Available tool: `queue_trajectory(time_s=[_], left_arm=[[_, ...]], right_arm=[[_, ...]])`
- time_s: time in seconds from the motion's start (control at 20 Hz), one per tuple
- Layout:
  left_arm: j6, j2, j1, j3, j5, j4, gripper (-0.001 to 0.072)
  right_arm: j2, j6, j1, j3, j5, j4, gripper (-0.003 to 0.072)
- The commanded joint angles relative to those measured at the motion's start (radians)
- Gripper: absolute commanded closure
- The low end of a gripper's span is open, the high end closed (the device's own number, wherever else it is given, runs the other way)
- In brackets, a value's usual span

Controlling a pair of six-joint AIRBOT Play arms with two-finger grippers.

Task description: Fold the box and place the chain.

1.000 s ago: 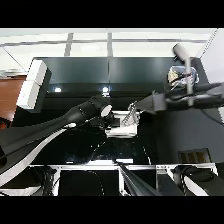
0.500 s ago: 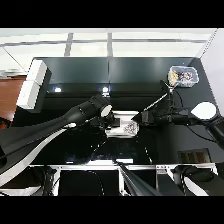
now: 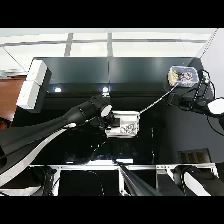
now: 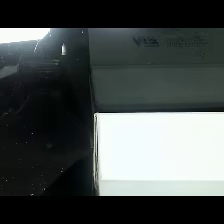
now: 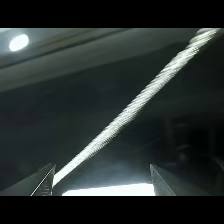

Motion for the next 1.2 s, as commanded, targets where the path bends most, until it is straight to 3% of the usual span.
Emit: queue_trajectory(time_s=[0.0, 0.35, 0.75, 0.9, 1.0, 1.05, 1.1, 1.15], left_arm=[[0.0, 0.0, 0.0, 0.001, -0.002, -0.001, 0.068], [0.0, 0.0, 0.0, 0.001, -0.002, -0.001, 0.068], [0.0, 0.0, 0.0, 0.001, -0.001, 0.0, 0.068], [0.0, 0.0, 0.0, 0.001, -0.001, 0.0, 0.068], [0.0, 0.0, 0.0, 0.001, -0.001, 0.0, 0.068], [0.0, 0.0, 0.0, 0.001, -0.001, 0.0, 0.068], [0.0, 0.0, 0.0, 0.001, -0.001, 0.0, 0.068], [0.0, 0.0, 0.0, 0.001, -0.001, 0.0, 0.068]], right_arm=[[-0.114, 0.087, -0.033, 0.034, -0.1, -0.172, -0.0017], [-0.442, 0.337, -0.033, 0.391, 0.133, -0.487, -0.0017], [-0.658, 0.455, -0.032, 0.668, 0.225, -0.491, -0.0017], [-0.703, 0.455, -0.032, 0.717, 0.222, -0.466, -0.0015], [-0.729, 0.455, -0.03, 0.717, 0.235, -0.457, 0.0094], [-0.741, 0.454, -0.031, 0.717, 0.244, -0.457, 0.0098], [-0.752, 0.454, -0.031, 0.717, 0.251, -0.458, 0.0208], [-0.76, 0.454, -0.031, 0.717, 0.249, -0.458, 0.0209]])
